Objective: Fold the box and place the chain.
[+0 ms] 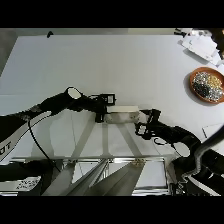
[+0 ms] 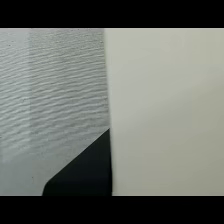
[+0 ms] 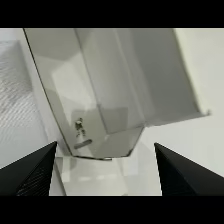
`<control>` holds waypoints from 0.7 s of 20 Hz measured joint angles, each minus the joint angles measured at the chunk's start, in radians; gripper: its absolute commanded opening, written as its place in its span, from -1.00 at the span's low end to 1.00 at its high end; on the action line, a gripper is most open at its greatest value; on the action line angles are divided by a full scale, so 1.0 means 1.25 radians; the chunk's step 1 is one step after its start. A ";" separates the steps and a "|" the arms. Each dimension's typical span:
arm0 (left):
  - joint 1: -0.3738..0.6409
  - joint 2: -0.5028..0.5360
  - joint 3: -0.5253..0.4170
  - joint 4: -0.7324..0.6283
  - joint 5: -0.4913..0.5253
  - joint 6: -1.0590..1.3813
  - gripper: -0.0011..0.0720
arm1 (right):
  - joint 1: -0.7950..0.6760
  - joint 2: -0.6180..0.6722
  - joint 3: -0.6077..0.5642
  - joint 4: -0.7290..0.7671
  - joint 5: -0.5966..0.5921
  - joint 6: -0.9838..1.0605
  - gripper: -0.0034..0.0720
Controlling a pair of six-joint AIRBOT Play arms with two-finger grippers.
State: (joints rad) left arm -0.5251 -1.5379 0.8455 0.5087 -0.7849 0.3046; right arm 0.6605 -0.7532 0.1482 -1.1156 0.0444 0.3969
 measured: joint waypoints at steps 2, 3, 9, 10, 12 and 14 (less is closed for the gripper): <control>0.000 0.000 0.000 0.000 0.000 0.000 -0.93 | -0.012 -0.008 0.009 -0.002 -0.004 -0.001 0.99; 0.000 0.000 0.000 0.000 0.000 0.000 -0.93 | -0.016 -0.014 0.014 -0.002 -0.004 -0.001 1.00; 0.000 0.000 0.000 0.000 0.000 0.001 -0.93 | -0.023 -0.071 0.052 -0.002 0.002 -0.007 1.00; 0.000 0.000 0.000 0.000 0.000 0.001 -0.93 | -0.024 -0.078 0.058 -0.001 0.007 -0.007 1.00; 0.000 0.000 0.000 0.000 0.000 0.001 -0.93 | -0.025 -0.087 0.069 0.006 0.031 -0.008 1.00; 0.000 0.000 0.000 0.000 0.000 0.002 -0.93 | -0.032 -0.091 0.075 0.020 0.066 -0.023 1.00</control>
